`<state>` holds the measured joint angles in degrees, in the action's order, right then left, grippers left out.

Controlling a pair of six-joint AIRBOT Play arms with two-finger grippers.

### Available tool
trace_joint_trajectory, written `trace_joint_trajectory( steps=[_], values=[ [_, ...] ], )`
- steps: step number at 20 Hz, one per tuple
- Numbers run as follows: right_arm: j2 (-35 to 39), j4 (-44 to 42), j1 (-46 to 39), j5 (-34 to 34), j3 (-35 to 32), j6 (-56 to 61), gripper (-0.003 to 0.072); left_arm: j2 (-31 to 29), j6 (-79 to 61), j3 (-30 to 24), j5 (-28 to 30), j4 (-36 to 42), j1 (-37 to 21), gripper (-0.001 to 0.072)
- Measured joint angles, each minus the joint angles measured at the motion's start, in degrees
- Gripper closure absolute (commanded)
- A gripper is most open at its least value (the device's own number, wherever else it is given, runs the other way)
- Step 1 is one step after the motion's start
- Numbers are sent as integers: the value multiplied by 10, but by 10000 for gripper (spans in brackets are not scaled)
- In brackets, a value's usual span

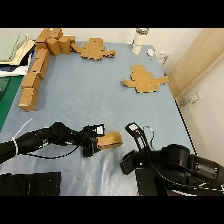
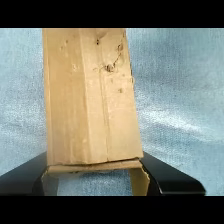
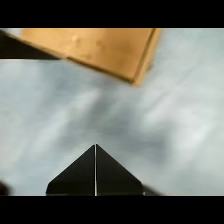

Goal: Fold the box.

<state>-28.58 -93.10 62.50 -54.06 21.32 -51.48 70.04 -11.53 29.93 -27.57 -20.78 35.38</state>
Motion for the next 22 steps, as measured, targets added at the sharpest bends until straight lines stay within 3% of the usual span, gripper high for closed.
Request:
trace_joint_trajectory(
  steps=[2, 6, 9, 15, 22],
  values=[
    [0, -76, 0, 101, -37, 45, 686, 0, 0, 0, 0, 0, 0, 497],
    [0, -145, -15, 352, -113, 146, 685, 0, 0, 0, 0, 0, 0, 497],
    [0, -155, -41, 453, -142, 186, 685, 0, 0, 0, 0, 0, 0, 497],
    [0, -144, -87, 524, -157, 210, 685, 0, 0, 0, 0, 0, 0, 497],
    [3, -138, -95, 469, -160, 215, 685, 0, 0, 0, 0, 0, 0, 497]
  ],
)
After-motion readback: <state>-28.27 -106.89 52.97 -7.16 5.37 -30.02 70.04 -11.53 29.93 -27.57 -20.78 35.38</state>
